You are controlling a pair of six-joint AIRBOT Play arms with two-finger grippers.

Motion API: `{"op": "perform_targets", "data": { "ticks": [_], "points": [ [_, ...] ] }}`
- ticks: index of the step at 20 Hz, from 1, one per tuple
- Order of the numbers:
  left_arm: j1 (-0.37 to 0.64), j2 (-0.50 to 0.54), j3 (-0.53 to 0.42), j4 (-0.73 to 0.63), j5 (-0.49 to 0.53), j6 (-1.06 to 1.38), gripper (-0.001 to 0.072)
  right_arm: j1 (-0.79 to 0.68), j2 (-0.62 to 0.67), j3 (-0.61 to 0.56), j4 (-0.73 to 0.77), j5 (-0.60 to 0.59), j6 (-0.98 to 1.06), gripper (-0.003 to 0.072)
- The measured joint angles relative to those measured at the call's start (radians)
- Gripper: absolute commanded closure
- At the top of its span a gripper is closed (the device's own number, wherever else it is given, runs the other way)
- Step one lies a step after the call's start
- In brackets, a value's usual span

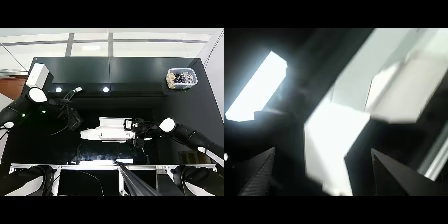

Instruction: Fold the box and place the chain.

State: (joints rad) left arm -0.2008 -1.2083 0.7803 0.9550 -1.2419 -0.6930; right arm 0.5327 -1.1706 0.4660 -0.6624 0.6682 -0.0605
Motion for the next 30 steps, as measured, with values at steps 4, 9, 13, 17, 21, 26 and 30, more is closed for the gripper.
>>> {"op": "perform_targets", "data": {
  "ticks": [4, 9, 13, 17, 21, 26, 30],
  "points": [
    [0.007, 0.001, -0.022, 0.016, -0.096, 0.032, 0.0005, 0.0, 0.0, 0.0, 0.0, 0.0, 0.0, 0.0144],
    [-0.05, -0.029, -0.063, -0.04, -0.116, 0.281, 0.0009, 0.0, 0.0, 0.0, 0.0, 0.003, 0.0, 0.0144],
    [-0.066, -0.029, -0.071, -0.043, -0.055, 0.371, 0.0027, 0.0, 0.0, 0.0, 0.0, 0.005, 0.0, 0.0144],
    [-0.07, 0.017, -0.074, 0.018, 0.025, 0.379, 0.0037, 0.0, 0.0, 0.0, 0.0, 0.006, 0.0, 0.0144],
    [-0.089, 0.084, -0.074, 0.023, 0.061, 0.33, 0.0095, 0.0, 0.0, 0.0, 0.0, 0.007, 0.0, 0.0144],
    [-0.136, 0.148, -0.088, -0.007, 0.126, 0.3, 0.0094, 0.0, 0.0, 0.0, 0.0, 0.008, 0.0, 0.0144],
    [-0.171, 0.114, -0.12, -0.046, 0.222, 0.298, 0.0092, 0.0, 0.0, 0.0, 0.0, 0.006, 0.0, 0.0143]
  ]
}}
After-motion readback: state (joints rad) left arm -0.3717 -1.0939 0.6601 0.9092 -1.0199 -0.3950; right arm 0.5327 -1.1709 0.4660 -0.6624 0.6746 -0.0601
